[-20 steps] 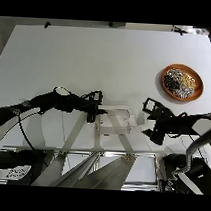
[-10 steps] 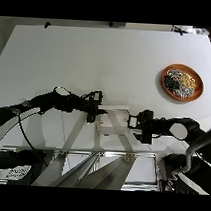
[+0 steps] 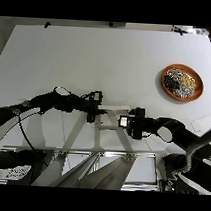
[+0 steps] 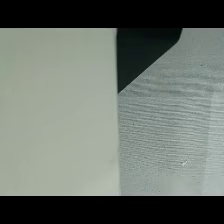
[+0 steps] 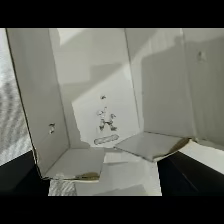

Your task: Fold the box and place the chain.

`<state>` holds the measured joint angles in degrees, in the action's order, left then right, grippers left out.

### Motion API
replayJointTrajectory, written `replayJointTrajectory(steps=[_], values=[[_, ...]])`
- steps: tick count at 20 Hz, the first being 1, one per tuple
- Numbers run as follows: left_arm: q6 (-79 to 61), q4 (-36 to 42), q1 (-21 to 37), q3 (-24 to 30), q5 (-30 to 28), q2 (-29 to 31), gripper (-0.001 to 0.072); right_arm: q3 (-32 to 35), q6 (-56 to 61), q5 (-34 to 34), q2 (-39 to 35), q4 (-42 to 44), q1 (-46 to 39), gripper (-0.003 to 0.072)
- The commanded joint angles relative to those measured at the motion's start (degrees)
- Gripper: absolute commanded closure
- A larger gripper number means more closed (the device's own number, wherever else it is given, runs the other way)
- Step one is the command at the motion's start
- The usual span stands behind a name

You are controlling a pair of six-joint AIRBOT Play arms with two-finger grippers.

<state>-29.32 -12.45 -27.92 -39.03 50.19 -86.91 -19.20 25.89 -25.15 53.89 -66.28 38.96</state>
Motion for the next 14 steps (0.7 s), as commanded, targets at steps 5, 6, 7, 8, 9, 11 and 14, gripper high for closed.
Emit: replayJointTrajectory(steps=[5,6,7,8,9,11,14], values=[[-0.04,0.00,-0.02,-0.04,-0.04,-0.02,0.0697,-0.04,3.02,1.18,-3.58,-1.40,-1.05,0.0029],[-0.04,0.00,-0.02,-0.04,-0.04,-0.02,0.0697,-0.07,3.02,1.16,-4.20,-1.38,-1.68,0.0029],[-0.04,0.00,-0.02,-0.04,-0.04,-0.02,0.0697,-0.20,3.02,1.11,-4.39,-1.33,-2.21,0.0029],[-0.04,0.00,-0.02,-0.04,-0.04,-0.02,0.0697,-0.22,3.02,1.11,-4.39,-0.92,-2.47,0.0029],[-0.04,0.00,-0.02,-0.04,-0.04,-0.02,0.0697,-0.22,3.02,0.72,-4.39,-0.68,-2.49,0.0029],[-0.02,0.00,-0.02,-0.04,-0.04,-0.02,0.0697,-0.24,2.99,-1.97,-4.39,0.50,-2.49,0.0028],[-0.04,0.00,-0.02,-0.04,-0.04,-0.02,0.0697,-0.52,3.02,-7.45,-4.39,1.88,-2.49,0.0012]])
